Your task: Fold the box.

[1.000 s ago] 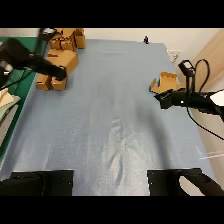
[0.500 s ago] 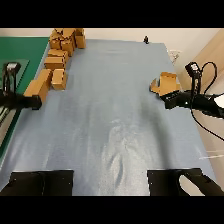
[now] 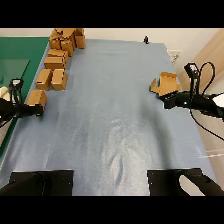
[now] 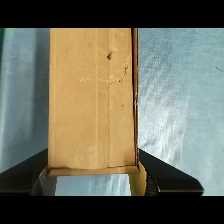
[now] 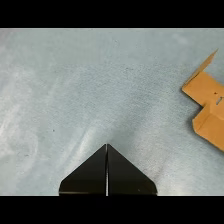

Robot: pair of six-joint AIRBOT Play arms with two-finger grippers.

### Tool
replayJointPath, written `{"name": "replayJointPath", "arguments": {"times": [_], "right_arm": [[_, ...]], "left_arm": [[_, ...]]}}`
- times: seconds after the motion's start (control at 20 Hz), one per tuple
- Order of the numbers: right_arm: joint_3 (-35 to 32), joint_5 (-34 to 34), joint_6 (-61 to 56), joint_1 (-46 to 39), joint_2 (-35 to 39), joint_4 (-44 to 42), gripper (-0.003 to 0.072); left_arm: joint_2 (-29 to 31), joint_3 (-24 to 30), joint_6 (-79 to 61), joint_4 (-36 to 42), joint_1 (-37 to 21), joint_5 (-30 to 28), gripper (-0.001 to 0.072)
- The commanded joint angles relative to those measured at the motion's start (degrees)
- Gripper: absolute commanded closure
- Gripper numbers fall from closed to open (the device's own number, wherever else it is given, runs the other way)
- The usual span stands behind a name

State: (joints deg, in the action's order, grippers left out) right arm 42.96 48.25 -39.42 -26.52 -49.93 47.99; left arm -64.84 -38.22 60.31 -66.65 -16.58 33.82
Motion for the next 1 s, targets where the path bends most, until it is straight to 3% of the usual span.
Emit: {"name": "replayJointPath", "arguments": {"times": [0.0, 0.4, 0.45, 0.5, 0.55, 0.6, 0.95], "right_arm": [[-0.02, 0.83, -0.66, -0.02, -0.02, -0.33, 0.0681], [-0.02, 1.07, -0.70, 0.09, -0.04, -1.36, 0.0680], [-0.02, 1.07, -0.70, 0.09, -0.04, -1.36, 0.0681], [-0.02, 1.11, -0.70, 0.09, -0.04, -1.36, 0.0680], [-0.02, 1.25, -0.70, 0.09, -0.04, -1.33, 0.0680], [-0.02, 1.42, -0.70, 0.09, -0.04, -1.36, 0.0680], [-0.02, 1.84, -0.70, 0.09, -0.04, -1.33, 0.0681]], "left_arm": [[-6.27, -1.77, -7.15, 6.21, -0.28, -5.81, 0.0347], [-12.68, -8.72, -9.57, 6.29, -0.26, -3.34, 0.0345], [-12.70, -8.70, -10.08, 6.25, -0.26, -3.19, 0.0303], [-12.70, -8.72, -10.36, 6.25, -0.28, -3.52, 0.0157], [-12.70, -8.72, -10.40, 6.23, -0.33, -3.82, 0.0074], [-12.70, -8.81, -10.38, 6.25, -0.33, -3.82, 0.0034], [-11.96, -10.27, -10.38, 6.62, -0.33, -3.10, 0.0019]]}}
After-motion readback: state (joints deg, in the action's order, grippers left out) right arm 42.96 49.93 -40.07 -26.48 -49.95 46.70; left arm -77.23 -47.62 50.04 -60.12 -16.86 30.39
